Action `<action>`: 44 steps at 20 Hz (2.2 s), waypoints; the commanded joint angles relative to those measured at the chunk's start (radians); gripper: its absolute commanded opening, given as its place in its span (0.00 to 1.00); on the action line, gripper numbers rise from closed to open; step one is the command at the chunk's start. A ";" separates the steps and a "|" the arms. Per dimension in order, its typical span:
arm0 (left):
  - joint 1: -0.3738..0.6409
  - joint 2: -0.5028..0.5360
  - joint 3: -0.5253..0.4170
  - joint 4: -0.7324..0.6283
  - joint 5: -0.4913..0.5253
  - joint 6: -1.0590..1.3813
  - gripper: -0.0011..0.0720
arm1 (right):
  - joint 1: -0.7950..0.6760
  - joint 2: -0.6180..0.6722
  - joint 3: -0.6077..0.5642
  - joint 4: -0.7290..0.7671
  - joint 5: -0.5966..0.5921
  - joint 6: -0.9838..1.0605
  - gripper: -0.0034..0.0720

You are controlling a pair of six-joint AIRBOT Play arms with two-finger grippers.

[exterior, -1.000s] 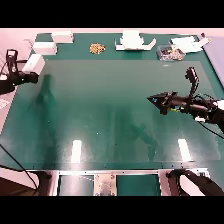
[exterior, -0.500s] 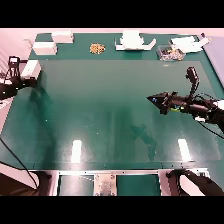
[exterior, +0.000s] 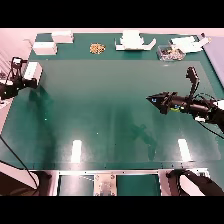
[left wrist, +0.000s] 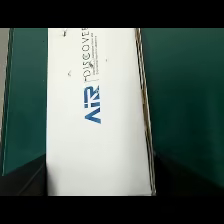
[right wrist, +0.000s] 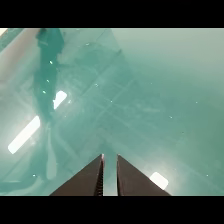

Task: Fold the box and place the chain.

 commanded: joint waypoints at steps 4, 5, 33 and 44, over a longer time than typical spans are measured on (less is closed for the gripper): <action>0.001 0.088 0.003 0.047 -0.011 0.019 1.00 | 0.000 0.000 0.000 0.000 0.002 0.003 0.26; 0.001 0.123 0.003 0.050 -0.033 0.019 1.00 | 0.000 0.000 0.000 0.000 0.002 0.003 0.26; -0.597 1.293 -1.096 -0.510 0.190 0.338 0.03 | 0.000 1.049 -0.646 -0.117 -0.676 0.029 0.05; -0.634 1.293 -1.150 -0.510 0.235 0.326 0.04 | 0.000 1.058 -0.706 -0.114 -0.623 0.030 0.05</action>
